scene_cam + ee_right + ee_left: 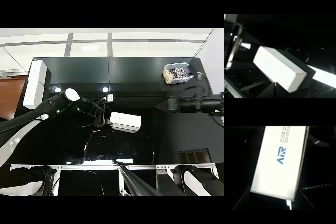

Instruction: Fold the box and place the chain.

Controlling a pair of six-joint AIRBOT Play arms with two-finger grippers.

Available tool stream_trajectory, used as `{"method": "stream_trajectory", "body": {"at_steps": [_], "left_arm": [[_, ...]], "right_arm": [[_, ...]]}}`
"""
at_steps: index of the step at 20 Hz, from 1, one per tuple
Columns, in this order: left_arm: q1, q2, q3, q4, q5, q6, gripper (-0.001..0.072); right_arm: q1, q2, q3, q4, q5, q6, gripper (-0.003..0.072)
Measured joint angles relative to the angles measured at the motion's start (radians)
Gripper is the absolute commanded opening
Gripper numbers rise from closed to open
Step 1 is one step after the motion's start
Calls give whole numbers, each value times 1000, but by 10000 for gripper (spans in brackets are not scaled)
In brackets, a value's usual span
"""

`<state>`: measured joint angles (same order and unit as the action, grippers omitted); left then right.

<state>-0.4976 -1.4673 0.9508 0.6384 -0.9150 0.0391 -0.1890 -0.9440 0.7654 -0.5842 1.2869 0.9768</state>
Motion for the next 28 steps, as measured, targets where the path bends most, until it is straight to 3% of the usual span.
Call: {"method": "stream_trajectory", "body": {"at_steps": [5, 13, 23, 28], "left_arm": [[-24, 9, 91, 4, -86, -55, 709], [-111, -190, 308, 4, -110, -162, 709], [-152, -251, 348, 14, -212, -201, 710], [-179, -253, 367, 111, -232, -212, 709]], "right_arm": [[-93, 20, 4, -29, 44, 1, 14], [-114, 25, 4, -48, 51, 3, 14], [-116, 25, 4, -64, 51, 0, 14], [-116, 25, 4, -77, 51, 0, 14]]}}
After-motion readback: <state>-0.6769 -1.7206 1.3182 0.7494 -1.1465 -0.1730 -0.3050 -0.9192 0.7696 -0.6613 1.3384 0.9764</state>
